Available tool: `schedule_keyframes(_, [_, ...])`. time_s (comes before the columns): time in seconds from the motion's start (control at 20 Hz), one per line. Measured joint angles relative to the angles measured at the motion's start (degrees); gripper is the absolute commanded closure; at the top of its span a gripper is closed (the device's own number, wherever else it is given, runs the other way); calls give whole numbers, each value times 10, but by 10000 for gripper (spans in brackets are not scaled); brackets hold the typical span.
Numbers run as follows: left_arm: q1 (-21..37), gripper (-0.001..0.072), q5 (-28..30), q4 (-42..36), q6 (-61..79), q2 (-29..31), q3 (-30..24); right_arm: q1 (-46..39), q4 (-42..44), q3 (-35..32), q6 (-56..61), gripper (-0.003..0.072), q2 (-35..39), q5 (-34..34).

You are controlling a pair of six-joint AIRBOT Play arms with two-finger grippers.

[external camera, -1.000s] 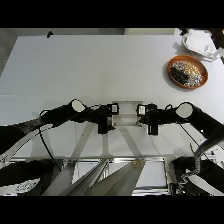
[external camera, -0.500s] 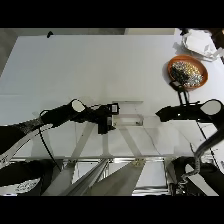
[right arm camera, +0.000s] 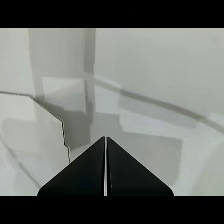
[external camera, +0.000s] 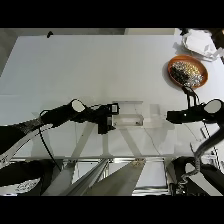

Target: Fold the box and place the chain.

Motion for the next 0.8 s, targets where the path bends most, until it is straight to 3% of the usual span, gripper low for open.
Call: schedule_keyframes(0.8, [0, 364, 0, 0, 0, 0, 0, 57, 158, 0, -121, 675, -100, 5])
